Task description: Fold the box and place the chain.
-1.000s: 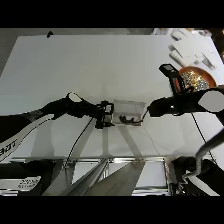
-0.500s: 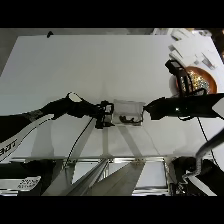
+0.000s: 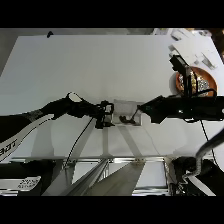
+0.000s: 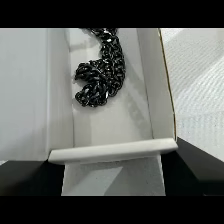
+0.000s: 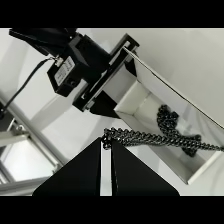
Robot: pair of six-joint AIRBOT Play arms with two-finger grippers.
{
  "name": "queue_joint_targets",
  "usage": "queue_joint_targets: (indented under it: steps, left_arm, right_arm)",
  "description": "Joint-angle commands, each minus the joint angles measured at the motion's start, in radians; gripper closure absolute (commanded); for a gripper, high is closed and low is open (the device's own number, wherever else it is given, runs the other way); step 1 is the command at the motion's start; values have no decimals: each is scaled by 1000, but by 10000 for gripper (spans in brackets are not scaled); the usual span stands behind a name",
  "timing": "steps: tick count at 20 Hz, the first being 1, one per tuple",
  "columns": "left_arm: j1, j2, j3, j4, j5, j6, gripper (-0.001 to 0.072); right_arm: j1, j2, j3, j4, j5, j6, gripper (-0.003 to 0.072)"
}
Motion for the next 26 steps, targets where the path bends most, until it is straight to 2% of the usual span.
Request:
queue_joint_targets:
  steps: [1, 4, 7, 14, 18, 19, 22, 26]
  left_arm:
    - [0, 0, 1, 0, 0, 0, 514]
    - [0, 0, 1, 1, 0, 0, 514]
    - [0, 0, 0, 1, 0, 0, 514]
    - [0, 0, 1, 1, 0, 0, 514]
    - [0, 0, 1, 0, 0, 0, 514]
    - [0, 0, 1, 0, 0, 0, 514]
    - [0, 0, 1, 1, 0, 0, 514]
    - [0, 0, 1, 0, 0, 0, 514]
  right_arm:
    - [10, 0, -8, 20, -7, -17, 669]
    - [95, -2, -56, -21, -96, -23, 668]
    - [180, -39, -86, -145, -210, 20, 668]
    - [196, -262, -86, -167, -244, 48, 668]
    - [196, -306, -86, -168, -249, 26, 666]
    - [196, -307, -86, -167, -250, 26, 636]
    - [194, -306, -79, -149, -236, 27, 451]
    - [180, -278, 66, -150, -172, 32, 446]
